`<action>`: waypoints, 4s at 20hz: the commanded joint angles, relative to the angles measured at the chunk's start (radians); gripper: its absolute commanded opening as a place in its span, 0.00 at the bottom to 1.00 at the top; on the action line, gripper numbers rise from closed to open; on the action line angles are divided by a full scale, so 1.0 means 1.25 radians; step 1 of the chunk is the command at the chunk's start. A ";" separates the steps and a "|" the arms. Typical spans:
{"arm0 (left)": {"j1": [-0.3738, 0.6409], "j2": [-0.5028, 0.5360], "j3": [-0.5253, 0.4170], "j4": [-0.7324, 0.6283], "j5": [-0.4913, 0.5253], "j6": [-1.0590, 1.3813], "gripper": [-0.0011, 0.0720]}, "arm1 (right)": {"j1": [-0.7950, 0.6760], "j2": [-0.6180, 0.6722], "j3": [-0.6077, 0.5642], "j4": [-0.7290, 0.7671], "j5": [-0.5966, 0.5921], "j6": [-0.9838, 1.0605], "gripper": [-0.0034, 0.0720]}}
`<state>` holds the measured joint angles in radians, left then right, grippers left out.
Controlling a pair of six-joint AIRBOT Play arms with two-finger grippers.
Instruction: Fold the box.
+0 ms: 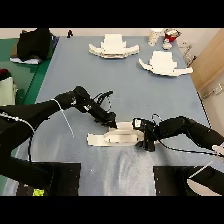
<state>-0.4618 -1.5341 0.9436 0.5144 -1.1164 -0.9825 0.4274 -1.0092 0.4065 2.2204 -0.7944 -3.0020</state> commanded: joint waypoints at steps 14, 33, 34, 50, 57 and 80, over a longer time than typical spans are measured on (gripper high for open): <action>-0.139 0.503 -0.187 0.376 0.186 0.150 0.03 | 0.000 0.000 -0.001 0.000 0.000 0.000 0.66; -0.083 0.422 -0.385 0.066 0.339 0.868 0.78 | 0.000 0.000 -0.001 -0.002 0.000 0.000 0.66; -0.094 0.417 -0.384 0.065 0.342 0.873 0.62 | 0.000 0.000 -0.001 -0.002 0.000 0.000 0.66; -0.139 0.360 -0.381 -0.073 0.371 0.921 0.20 | 0.000 0.000 -0.001 -0.002 0.000 0.000 0.66; -0.138 0.361 -0.381 -0.051 0.367 0.864 0.25 | 0.000 0.000 -0.001 -0.002 0.000 0.000 0.66; 0.112 0.641 -0.462 0.442 0.188 -0.552 0.03 | 0.000 0.000 -0.001 -0.002 0.000 0.000 0.66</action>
<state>-0.3206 -0.6949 0.4049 1.1740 -0.8852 -1.6852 0.4278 -1.0092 0.4065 2.2177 -0.7944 -3.0020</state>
